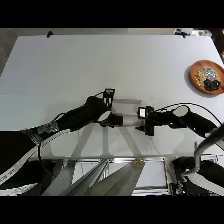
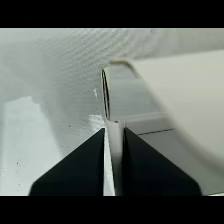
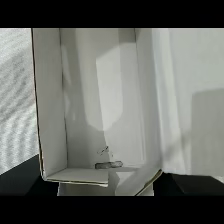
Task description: Fold the box and place the chain.
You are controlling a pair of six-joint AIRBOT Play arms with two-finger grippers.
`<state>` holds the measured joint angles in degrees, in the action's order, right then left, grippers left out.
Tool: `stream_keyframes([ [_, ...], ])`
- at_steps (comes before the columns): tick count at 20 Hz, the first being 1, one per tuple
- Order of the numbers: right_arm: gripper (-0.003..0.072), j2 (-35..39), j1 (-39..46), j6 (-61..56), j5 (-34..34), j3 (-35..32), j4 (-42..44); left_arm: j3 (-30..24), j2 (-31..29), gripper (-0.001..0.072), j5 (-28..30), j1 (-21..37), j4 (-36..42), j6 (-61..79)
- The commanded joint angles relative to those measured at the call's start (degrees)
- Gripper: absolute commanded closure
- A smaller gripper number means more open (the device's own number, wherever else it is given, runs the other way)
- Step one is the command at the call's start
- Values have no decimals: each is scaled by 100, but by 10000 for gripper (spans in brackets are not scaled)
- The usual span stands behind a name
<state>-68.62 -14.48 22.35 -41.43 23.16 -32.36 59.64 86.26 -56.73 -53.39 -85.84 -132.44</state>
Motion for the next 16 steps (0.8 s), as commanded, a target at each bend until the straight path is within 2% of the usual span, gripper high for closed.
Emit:
stream_keyframes([
  [1,204,4,2,4,11,0,-17,-4,4,700,-22,7,-31,2],
  [8,204,4,2,4,11,0,-20,-4,2,685,168,7,162,4],
  [9,204,4,2,4,11,0,-17,-4,-2,630,168,7,164,7],
  [10,204,4,2,4,11,0,-17,-4,-4,507,166,7,164,24],
  [11,204,4,2,4,11,0,-17,-4,-4,444,166,7,181,22],
  [16,204,4,2,4,11,0,-17,-4,0,441,264,7,177,17],
])
